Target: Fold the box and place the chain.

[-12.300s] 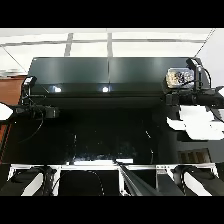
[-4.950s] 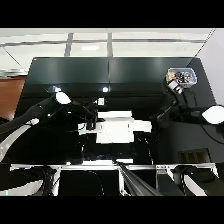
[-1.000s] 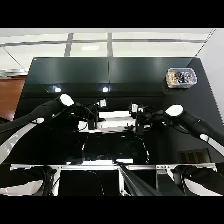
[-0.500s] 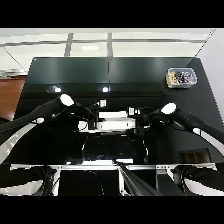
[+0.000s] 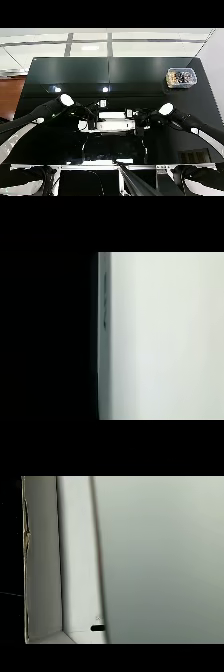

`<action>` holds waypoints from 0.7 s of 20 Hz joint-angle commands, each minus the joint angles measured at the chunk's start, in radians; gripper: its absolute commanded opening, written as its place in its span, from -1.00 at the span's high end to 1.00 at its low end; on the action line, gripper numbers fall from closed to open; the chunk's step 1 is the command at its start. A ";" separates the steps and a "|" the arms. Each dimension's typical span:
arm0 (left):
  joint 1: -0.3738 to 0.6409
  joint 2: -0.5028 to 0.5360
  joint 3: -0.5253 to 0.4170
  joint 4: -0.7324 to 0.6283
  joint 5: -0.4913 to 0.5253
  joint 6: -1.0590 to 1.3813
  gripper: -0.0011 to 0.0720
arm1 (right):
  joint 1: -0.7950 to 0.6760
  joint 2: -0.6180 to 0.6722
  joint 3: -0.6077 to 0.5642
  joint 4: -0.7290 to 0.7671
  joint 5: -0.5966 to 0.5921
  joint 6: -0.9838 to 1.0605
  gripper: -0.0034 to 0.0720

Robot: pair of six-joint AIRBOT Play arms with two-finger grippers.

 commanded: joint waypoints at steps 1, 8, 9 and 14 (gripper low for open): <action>0.000 0.000 0.000 0.000 0.001 -0.001 0.90 | 0.008 -0.002 0.002 -0.009 -0.021 0.021 -0.96; 0.000 0.000 0.000 0.000 0.001 -0.001 0.90 | 0.014 -0.004 0.003 -0.024 -0.026 0.032 -0.96; 0.000 0.000 0.000 0.000 0.001 0.000 0.90 | 0.014 -0.005 0.003 -0.024 -0.026 0.032 -0.96; 0.000 0.000 0.000 -0.003 0.001 -0.005 0.90 | 0.014 -0.005 0.003 -0.024 -0.027 0.032 -0.96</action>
